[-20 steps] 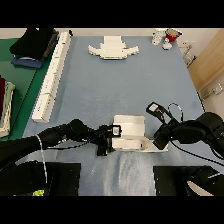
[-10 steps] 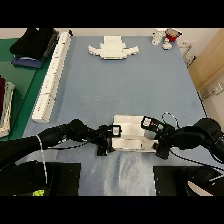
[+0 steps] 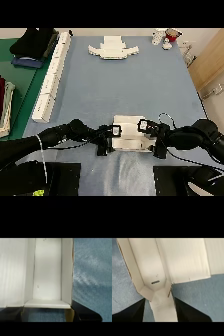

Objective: Fold the box.

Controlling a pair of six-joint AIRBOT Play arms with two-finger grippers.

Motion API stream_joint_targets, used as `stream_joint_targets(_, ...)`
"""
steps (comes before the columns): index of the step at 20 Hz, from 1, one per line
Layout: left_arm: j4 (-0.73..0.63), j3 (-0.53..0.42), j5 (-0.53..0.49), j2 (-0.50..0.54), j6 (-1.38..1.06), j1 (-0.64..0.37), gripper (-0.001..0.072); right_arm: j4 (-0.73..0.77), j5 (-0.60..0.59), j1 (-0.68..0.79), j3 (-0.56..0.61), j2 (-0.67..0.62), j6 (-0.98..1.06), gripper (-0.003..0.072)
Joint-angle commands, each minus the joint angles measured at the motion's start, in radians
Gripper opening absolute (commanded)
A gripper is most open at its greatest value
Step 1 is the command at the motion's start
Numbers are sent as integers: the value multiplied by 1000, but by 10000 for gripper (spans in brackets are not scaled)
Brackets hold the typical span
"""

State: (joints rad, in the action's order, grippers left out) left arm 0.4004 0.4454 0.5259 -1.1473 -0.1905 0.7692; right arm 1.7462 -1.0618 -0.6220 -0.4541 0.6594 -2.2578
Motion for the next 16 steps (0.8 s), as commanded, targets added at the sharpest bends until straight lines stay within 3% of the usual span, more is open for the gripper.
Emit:
stream_joint_targets(1, 0, 0, 0, -1, 0, 0, 528, 30, 25, -7, 1, 37, -38, 557)
stream_joint_targets(7, 0, 0, 0, -1, 0, 0, 528, 29, 45, -14, 0, 73, -58, 503)
stream_joint_targets(9, 0, 0, 0, -1, 0, 0, 528, 31, 46, -38, 0, 73, -59, 302)
stream_joint_targets(15, 0, 0, 0, -1, 0, 0, 528, 34, 87, -99, 0, 73, -65, 279)
stream_joint_targets(16, 0, 0, 0, -1, 0, 0, 528, 33, 96, -99, 1, 73, -65, 217)
